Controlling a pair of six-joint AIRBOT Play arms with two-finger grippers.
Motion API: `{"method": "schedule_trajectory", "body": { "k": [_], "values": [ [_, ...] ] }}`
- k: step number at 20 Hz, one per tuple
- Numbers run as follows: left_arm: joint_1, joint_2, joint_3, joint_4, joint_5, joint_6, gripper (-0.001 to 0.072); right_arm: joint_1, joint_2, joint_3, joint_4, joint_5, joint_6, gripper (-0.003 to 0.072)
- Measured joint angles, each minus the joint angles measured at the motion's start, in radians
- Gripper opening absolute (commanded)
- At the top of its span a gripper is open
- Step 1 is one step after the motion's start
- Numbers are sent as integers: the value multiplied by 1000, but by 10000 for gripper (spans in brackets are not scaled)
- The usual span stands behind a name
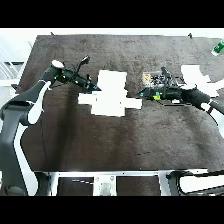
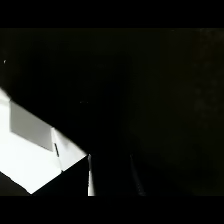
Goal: Fold the box and place the chain.
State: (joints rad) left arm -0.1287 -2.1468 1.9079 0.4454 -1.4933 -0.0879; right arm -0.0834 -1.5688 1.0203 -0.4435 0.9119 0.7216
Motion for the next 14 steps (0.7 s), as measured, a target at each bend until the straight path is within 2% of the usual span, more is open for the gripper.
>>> {"method": "schedule_trajectory", "body": {
  "k": [3,8,11,14],
  "values": [
    [2,35,-85,-47,29,103,14,-14,2,0,3,10,-5,308],
    [10,90,-273,-115,209,309,14,-22,2,0,4,15,-25,308],
    [9,99,-340,-131,273,413,17,-23,2,0,5,14,-48,310],
    [10,102,-371,-136,289,502,17,-23,2,0,5,9,-60,313]
  ]
}}
